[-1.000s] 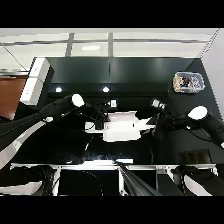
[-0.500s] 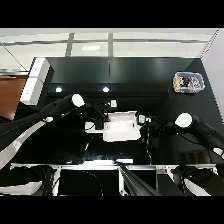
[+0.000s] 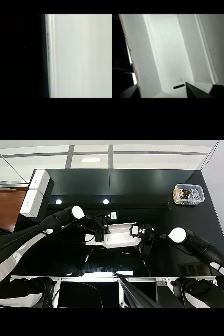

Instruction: Fold the box and place the chain.

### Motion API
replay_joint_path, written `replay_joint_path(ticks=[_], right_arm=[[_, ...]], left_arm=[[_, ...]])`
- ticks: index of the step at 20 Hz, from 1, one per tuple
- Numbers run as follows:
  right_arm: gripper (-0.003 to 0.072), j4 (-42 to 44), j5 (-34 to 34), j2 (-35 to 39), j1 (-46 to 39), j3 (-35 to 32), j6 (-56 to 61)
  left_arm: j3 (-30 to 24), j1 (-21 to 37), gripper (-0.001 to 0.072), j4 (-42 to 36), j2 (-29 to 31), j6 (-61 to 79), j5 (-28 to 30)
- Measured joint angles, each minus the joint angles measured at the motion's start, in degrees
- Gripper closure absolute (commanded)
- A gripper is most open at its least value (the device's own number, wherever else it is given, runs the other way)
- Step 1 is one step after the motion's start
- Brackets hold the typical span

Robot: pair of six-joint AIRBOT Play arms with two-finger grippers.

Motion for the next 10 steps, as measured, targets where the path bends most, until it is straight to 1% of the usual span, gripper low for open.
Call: replay_joint_path(ticks=[6, 10], right_arm=[[0.005, -2.5, -0.5, 0.0, -0.1, 3.1, -1.4], [0.005, -1.7, -0.4, 0.0, -1.9, 3.6, -1.8]], left_arm=[[0.0, 0.0, 0.0682, 0.0, 0.0, 0.0, -0.1], [0.0, 0.0, 0.0682, 0.0, 0.0, 0.0, -0.2]])
